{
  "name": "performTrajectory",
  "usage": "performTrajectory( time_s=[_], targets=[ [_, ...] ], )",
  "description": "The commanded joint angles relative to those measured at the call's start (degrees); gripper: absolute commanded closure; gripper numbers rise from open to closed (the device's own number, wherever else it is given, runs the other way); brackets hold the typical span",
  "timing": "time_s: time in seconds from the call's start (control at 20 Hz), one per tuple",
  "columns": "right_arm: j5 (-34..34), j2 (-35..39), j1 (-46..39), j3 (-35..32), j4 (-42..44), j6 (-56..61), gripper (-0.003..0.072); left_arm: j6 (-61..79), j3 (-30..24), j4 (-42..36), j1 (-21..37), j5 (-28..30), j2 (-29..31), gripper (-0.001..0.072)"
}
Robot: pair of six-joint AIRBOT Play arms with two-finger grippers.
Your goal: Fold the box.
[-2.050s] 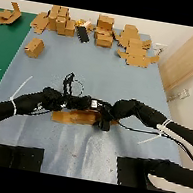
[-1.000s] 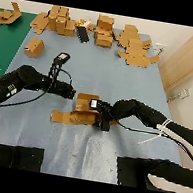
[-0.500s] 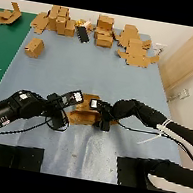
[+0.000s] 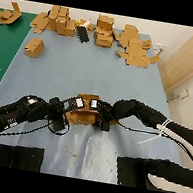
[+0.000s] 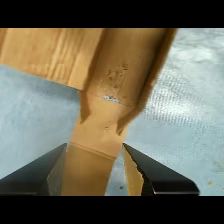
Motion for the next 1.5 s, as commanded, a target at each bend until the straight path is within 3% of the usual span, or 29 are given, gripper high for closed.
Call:
performTrajectory(
  time_s=[0.0,0.15,0.25,0.35,0.5,0.85,1.15,1.35,1.4,1.45],
  targets=[
    [-0.2,0.0,0.0,0.0,0.0,0.0,0.0175,21.9,-5.1,-21.1,6.4,0.9,3.3,0.0202],
    [-0.2,0.0,0.0,0.0,0.0,0.0,0.0175,50.9,-5.7,-40.8,19.7,-8.3,2.1,0.0201],
    [-0.2,0.0,0.0,0.0,0.0,0.0,0.0175,62.3,-4.5,-43.7,24.7,-12.6,-1.6,0.0201],
    [-0.2,0.0,0.0,0.0,0.0,0.0,0.0175,62.3,-3.6,-43.6,26.3,-9.8,-5.9,0.0201],
    [-0.2,0.0,0.0,0.0,0.0,0.0,0.0175,62.3,-2.9,-43.8,26.5,-6.0,-9.3,0.0201],
    [-0.2,0.0,0.0,0.0,0.0,0.0,0.0176,56.7,-2.2,-45.8,26.4,-8.3,-8.9,0.0200],
    [-0.2,0.0,0.0,0.0,0.0,0.0,0.0176,56.4,-0.6,-43.0,18.3,-6.5,-8.9,0.0201],
    [-0.2,0.0,0.0,0.0,0.0,0.0,0.0175,52.4,-0.6,-42.8,17.6,-3.0,-8.9,0.0203],
    [-0.2,0.0,0.0,0.0,0.0,0.0,0.0176,52.3,-0.6,-42.8,17.6,-2.9,-8.9,0.0219],
    [-0.2,0.0,0.0,0.0,0.0,0.0,0.0175,52.4,-0.6,-42.8,17.6,-2.9,-8.9,0.0378]
  ],
)
